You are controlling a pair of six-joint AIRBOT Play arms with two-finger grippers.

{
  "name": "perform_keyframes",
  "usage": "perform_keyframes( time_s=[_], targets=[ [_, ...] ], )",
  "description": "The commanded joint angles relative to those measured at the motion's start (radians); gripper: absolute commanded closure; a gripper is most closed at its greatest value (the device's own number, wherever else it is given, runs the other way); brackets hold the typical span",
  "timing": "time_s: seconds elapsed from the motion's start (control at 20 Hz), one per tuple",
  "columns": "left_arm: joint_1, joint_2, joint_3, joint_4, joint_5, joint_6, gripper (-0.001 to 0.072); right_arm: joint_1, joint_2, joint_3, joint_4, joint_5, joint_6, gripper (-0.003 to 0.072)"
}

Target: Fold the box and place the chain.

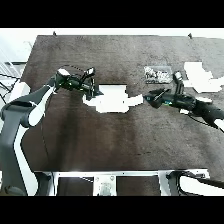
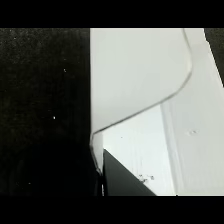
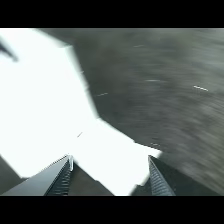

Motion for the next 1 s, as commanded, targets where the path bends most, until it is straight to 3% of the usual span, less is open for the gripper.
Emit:
perform_keyframes(
  time_s=[0.0,0.1,0.15,0.35,0.95],
  targets=[
    [0.0,-0.001,0.0,0.001,-0.002,-0.003,0.069,0.133,0.013,-0.009,-0.117,-0.006,-0.18,0.0136],
    [0.0,-0.001,0.0,0.001,-0.002,-0.003,0.069,0.217,0.013,-0.009,-0.18,-0.079,-0.203,0.0128],
    [0.0,-0.001,0.0,0.0,-0.002,-0.003,0.069,0.253,0.013,-0.009,-0.211,-0.131,-0.203,0.0068],
    [0.0,-0.001,0.0,0.0,-0.002,-0.003,0.069,0.341,0.011,-0.008,-0.34,-0.212,-0.206,0.0068],
    [0.0,-0.001,0.0,-0.003,-0.002,-0.003,0.069,0.434,-0.074,0.01,-0.33,-0.337,-0.217,0.0068]
  ],
)
